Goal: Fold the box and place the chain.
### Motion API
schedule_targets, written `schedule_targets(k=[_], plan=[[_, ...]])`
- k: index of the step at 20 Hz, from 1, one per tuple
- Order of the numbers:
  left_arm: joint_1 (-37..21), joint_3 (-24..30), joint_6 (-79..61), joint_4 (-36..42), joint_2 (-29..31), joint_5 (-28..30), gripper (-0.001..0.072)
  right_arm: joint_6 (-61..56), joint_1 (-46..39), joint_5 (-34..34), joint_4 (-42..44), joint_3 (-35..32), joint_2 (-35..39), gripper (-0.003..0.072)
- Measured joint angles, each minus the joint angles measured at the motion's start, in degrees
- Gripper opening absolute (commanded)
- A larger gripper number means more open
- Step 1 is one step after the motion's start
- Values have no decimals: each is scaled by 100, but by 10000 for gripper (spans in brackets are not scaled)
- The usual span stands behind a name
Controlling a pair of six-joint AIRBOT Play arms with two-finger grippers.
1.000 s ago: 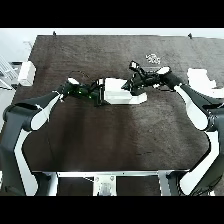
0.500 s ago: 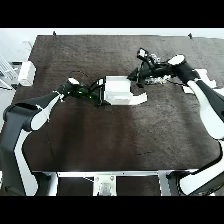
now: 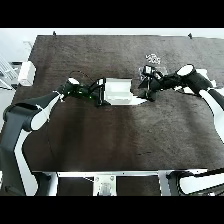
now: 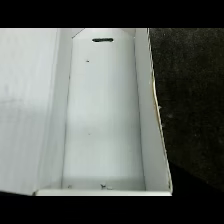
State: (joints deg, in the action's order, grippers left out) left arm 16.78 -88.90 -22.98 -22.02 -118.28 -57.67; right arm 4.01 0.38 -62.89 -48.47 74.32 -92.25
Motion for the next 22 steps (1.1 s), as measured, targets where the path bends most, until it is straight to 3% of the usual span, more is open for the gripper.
schedule_targets(k=[15,17,22], plan=[[0,-2,22,0,0,-2,289,708,385,560,42,-190,-483,564],[0,7,35,2,0,-2,289,713,415,595,42,-190,-498,423],[0,37,44,15,0,-2,289,723,461,640,63,-190,-514,361]])
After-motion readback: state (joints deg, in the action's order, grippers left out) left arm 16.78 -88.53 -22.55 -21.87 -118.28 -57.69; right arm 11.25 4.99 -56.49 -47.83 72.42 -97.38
